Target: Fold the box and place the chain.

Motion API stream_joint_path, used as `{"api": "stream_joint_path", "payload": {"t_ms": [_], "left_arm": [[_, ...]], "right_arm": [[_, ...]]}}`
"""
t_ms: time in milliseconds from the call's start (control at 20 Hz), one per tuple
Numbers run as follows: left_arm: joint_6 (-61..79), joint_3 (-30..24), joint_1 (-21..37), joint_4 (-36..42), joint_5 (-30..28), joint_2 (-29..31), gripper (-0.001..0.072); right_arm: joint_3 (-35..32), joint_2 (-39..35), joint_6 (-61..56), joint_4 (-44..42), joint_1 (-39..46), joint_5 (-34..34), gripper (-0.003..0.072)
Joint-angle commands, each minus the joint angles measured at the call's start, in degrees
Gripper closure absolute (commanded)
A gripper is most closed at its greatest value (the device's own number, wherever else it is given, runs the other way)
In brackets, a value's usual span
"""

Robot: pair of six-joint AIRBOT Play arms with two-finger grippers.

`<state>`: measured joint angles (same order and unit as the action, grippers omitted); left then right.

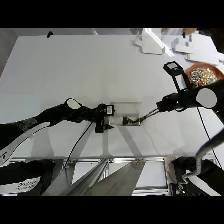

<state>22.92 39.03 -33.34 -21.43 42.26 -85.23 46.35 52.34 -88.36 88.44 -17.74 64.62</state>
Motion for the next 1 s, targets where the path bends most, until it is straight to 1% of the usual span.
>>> {"api": "stream_joint_path", "payload": {"t_ms": [0,50,100,150,300,450,650,950], "left_arm": [[0.0,0.0,0.04,0.0,-0.02,0.02,0.0501],[0.0,0.0,0.04,0.0,0.0,0.02,0.0501],[0.0,0.0,0.04,0.0,-0.04,0.02,0.0501],[0.0,0.0,0.04,0.0,-0.02,0.02,0.0501],[0.0,0.0,0.04,0.0,0.0,0.02,0.0501],[0.0,0.0,0.04,0.0,-0.02,0.02,0.0501],[0.0,0.0,0.04,0.0,-0.02,0.02,0.0501],[0.0,0.0,0.04,0.0,-0.02,0.02,0.0501]], "right_arm": [[-4.94,0.26,-0.44,0.02,2.1,-5.14,0.0544],[-5.62,1.07,-1.18,-0.48,2.1,-6.14,0.0535],[-5.79,2.62,-2.97,-0.68,2.1,-6.82,0.046],[-5.79,4.59,-3.58,-0.96,2.1,-7.32,0.0412],[-5.79,10.69,-3.58,-2.21,2.08,-8.0,0.0408],[-5.79,14.29,-3.58,-2.32,2.1,-8.52,0.0411],[-5.81,16.81,-3.61,-2.32,2.1,-9.84,0.0418],[-5.81,17.14,-4.63,-1.84,2.1,-11.8,0.0449]]}}
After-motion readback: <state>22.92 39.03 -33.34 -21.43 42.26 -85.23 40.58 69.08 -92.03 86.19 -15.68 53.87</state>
